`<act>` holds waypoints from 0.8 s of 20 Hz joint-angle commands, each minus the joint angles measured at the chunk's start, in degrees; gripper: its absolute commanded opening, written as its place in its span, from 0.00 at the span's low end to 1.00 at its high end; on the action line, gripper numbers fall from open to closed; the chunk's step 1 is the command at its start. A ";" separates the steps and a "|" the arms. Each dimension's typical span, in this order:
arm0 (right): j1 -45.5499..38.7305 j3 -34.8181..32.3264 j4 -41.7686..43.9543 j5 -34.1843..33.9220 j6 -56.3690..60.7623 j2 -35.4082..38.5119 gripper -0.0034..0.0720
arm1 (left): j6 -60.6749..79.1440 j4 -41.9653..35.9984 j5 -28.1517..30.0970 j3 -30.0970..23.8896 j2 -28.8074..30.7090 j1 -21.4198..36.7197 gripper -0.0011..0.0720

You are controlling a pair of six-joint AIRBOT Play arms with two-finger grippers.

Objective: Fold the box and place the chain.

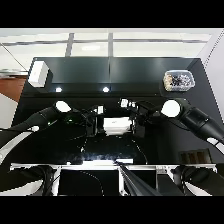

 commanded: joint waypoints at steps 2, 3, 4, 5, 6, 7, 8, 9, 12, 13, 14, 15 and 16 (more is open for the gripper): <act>-1.49 0.96 -0.02 0.02 1.07 2.05 0.68 | 0.02 0.02 -0.02 -0.02 0.00 0.00 0.64; -1.99 1.11 -0.02 0.17 2.23 2.71 0.68 | 0.02 0.02 -0.02 -0.02 0.00 0.00 0.64; -2.62 1.25 0.00 0.20 4.46 3.43 0.68 | 0.02 0.02 -0.02 -0.02 0.00 0.00 0.64; -3.23 1.29 0.00 0.48 6.43 3.89 0.39 | 0.02 0.02 -0.02 -0.02 0.00 0.00 0.64; -3.87 1.16 0.42 0.74 8.72 3.78 0.07 | 0.02 0.02 -0.02 -0.02 0.00 0.00 0.64; -4.15 0.52 1.49 0.42 9.79 3.48 0.10 | 0.02 0.02 -0.02 -0.02 0.00 0.00 0.64; -4.04 -0.83 3.87 -0.90 9.60 3.26 0.10 | 0.02 0.02 -0.02 -0.02 0.00 0.00 0.64; -3.58 -2.60 6.86 -3.65 8.94 3.02 0.10 | 0.02 0.02 -0.02 -0.02 0.00 0.00 0.64; -1.88 -7.10 13.25 -14.47 5.05 2.47 0.10 | 0.02 0.02 -0.02 -0.02 0.00 0.00 0.64; -1.36 -7.67 14.36 -16.15 4.96 2.01 0.10 | 0.02 0.02 -0.02 -0.02 0.00 0.00 0.64; -0.70 -7.72 14.53 -16.39 4.85 1.20 0.10 | 0.02 0.02 -0.02 -0.02 0.00 0.00 0.64; 0.02 -7.72 14.53 -16.48 4.85 0.48 0.10 | 0.02 0.02 -0.02 -0.02 0.00 0.00 0.64; 0.81 -7.72 14.53 -16.50 4.87 -0.31 0.10 | 0.02 0.02 -0.02 -0.02 0.00 0.00 0.64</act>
